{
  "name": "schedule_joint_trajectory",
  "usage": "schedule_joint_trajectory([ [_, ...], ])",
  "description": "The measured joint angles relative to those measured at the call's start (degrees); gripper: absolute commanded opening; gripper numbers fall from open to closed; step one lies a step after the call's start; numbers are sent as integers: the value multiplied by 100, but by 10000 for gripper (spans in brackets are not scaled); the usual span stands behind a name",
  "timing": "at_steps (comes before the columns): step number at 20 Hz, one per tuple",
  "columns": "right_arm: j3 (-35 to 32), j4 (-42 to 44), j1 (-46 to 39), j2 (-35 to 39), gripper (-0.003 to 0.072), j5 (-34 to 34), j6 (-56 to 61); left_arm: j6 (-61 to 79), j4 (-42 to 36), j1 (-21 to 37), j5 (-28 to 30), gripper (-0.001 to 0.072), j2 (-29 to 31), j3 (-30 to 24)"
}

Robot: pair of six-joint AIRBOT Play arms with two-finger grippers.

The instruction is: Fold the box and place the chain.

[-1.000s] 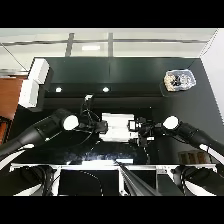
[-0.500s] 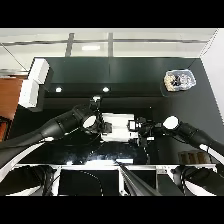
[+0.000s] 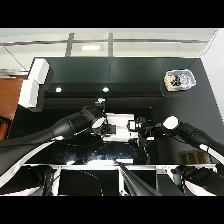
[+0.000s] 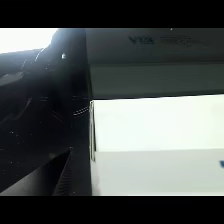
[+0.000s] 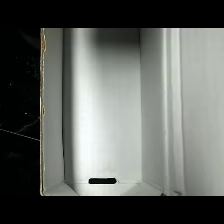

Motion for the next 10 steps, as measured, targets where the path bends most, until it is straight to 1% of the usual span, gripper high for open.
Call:
schedule_joint_trajectory([
  [2, 0, 0, 0, 0, 493, 0, 0, -39, -2, -35, -31, 385, -68, 17],
  [3, 0, 0, 0, 0, 493, 0, 0, -79, 0, -48, -37, 346, -90, 24],
  [6, 0, 0, 0, 0, 493, 0, -2, -146, 22, -70, -15, 341, -151, 35],
  [7, 0, 0, 0, 0, 493, 0, 0, -160, 24, -76, -2, 327, -170, 35],
  [8, 0, 0, 0, 0, 493, 0, 0, -168, 24, -79, 24, 268, -190, 35],
  [9, 0, 0, 0, 0, 493, 0, 0, -186, 26, -83, 31, 266, -205, 35],
  [10, 0, 0, 0, 0, 493, 0, 0, -186, 24, -85, 42, 203, -216, 35],
])
